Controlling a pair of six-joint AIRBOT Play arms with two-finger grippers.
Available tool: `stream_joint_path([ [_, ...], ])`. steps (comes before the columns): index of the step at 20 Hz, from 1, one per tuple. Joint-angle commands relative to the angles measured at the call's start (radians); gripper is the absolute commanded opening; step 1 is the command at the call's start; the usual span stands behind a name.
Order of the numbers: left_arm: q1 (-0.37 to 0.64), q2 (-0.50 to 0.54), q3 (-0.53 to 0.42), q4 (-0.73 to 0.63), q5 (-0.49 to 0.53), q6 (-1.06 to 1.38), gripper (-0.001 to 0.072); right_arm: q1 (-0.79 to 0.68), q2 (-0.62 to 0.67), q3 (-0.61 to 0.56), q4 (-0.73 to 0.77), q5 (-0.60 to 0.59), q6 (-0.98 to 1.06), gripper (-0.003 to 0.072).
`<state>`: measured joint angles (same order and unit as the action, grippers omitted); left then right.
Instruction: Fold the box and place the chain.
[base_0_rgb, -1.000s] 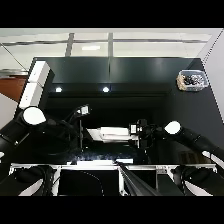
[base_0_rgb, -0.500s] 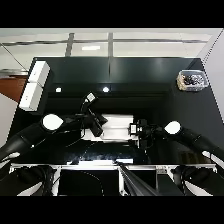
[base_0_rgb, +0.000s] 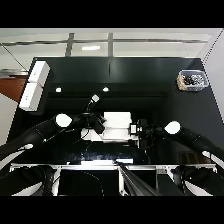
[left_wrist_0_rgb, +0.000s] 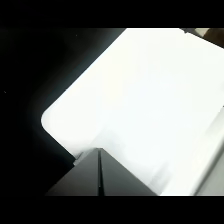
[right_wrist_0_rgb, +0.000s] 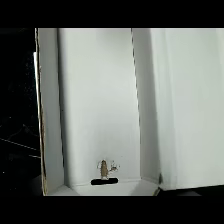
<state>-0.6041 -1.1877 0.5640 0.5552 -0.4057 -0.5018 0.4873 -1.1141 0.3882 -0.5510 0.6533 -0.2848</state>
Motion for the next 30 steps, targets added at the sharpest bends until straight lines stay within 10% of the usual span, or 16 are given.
stream_joint_path([
  [1,0.044,0.044,0.033,0.084,0.003,-0.001,0.0189,0.001,0.000,0.000,0.000,0.000,0.000,0.0485],
  [3,0.098,0.113,0.034,0.116,-0.005,-0.001,0.0696,0.001,0.000,0.000,0.000,0.000,0.000,0.0485],
  [4,0.135,0.146,0.034,0.165,-0.043,-0.003,0.0703,0.001,0.000,0.000,0.000,0.000,0.000,0.0485],
  [12,0.340,0.219,0.005,0.325,-0.700,0.258,0.0701,0.001,0.000,0.000,0.000,0.000,0.000,0.0485],
  [18,0.167,0.187,-0.082,0.225,-0.401,0.428,0.0689,0.001,0.000,0.000,0.000,0.000,0.000,0.0485],
  [30,0.106,0.060,-0.081,0.071,-0.354,0.499,0.0399,0.001,0.000,0.000,0.000,0.000,0.001,0.0485],
])
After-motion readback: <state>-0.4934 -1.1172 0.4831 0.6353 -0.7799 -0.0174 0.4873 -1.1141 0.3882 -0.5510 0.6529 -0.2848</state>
